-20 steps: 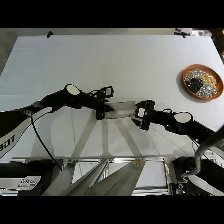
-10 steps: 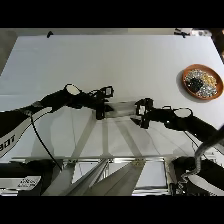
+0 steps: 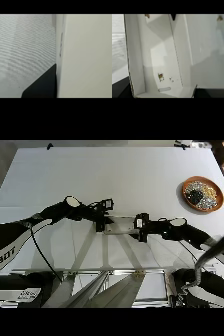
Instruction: Fold the box and place the chain.
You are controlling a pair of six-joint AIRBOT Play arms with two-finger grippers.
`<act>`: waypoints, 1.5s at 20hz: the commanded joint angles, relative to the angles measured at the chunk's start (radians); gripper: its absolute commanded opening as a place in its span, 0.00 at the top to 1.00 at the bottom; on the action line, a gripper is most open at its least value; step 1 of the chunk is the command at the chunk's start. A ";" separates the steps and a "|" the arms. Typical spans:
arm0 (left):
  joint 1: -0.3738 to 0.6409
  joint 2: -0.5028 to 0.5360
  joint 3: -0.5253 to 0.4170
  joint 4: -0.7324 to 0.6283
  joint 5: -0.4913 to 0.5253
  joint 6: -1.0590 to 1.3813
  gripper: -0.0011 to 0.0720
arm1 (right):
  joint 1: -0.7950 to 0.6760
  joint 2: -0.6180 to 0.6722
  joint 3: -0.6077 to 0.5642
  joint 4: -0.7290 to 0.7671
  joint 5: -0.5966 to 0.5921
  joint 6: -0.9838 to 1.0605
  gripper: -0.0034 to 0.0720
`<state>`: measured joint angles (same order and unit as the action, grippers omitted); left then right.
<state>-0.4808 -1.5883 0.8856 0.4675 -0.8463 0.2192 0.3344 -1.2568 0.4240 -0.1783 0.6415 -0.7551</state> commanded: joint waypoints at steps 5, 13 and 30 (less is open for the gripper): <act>-0.001 0.000 0.000 -0.003 0.004 -0.002 0.97 | -0.060 -0.055 0.055 -0.042 0.037 -0.008 0.07; -0.001 0.000 0.000 -0.003 0.004 -0.002 0.97 | -0.105 -0.093 0.055 -0.083 0.135 -0.012 0.10; -0.001 0.000 0.000 -0.003 0.004 -0.002 0.97 | -0.129 -0.129 0.082 -0.075 0.133 -0.010 0.21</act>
